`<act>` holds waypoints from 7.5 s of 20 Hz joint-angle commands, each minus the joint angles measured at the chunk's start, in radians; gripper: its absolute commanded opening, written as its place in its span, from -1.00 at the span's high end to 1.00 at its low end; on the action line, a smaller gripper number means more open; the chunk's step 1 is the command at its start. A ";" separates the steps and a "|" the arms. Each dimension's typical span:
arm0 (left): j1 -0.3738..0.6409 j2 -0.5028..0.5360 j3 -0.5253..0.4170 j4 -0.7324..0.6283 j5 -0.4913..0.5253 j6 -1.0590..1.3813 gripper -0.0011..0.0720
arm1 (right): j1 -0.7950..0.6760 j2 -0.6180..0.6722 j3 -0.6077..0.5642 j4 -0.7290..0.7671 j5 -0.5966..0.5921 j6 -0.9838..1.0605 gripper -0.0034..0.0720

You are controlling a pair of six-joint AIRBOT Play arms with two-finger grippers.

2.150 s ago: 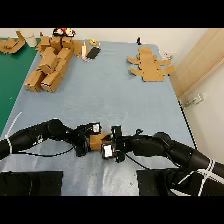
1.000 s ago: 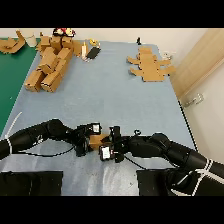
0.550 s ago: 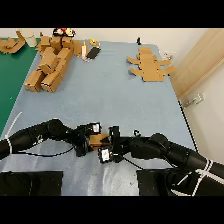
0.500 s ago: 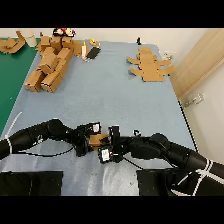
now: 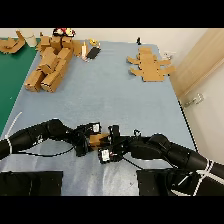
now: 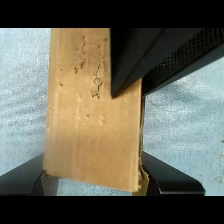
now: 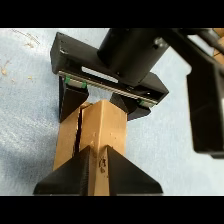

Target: Fold the box.

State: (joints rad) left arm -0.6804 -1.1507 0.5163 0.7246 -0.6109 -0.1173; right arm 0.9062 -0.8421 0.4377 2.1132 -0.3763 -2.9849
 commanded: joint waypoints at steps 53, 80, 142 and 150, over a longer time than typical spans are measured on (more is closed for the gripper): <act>0.001 0.000 0.000 0.001 0.000 0.001 -0.29 | 0.030 0.014 -0.157 0.303 0.201 1.646 0.90; 0.001 0.000 0.000 -0.001 0.029 0.001 -0.29 | -0.568 0.018 0.113 -0.424 -0.780 2.014 0.89; 1.122 -0.126 0.579 0.517 -0.518 -0.853 -0.93 | -0.568 -0.015 0.113 -0.303 -0.632 1.993 0.89; 0.829 0.017 0.596 0.241 -0.616 -0.938 0.94 | -0.568 -0.201 0.247 -0.148 -0.549 1.734 0.89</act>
State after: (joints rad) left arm 0.2794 -1.1839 1.1069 1.0409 -1.2175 -1.0107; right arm 0.3389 -0.9661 0.6128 1.9186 -0.9436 -1.1427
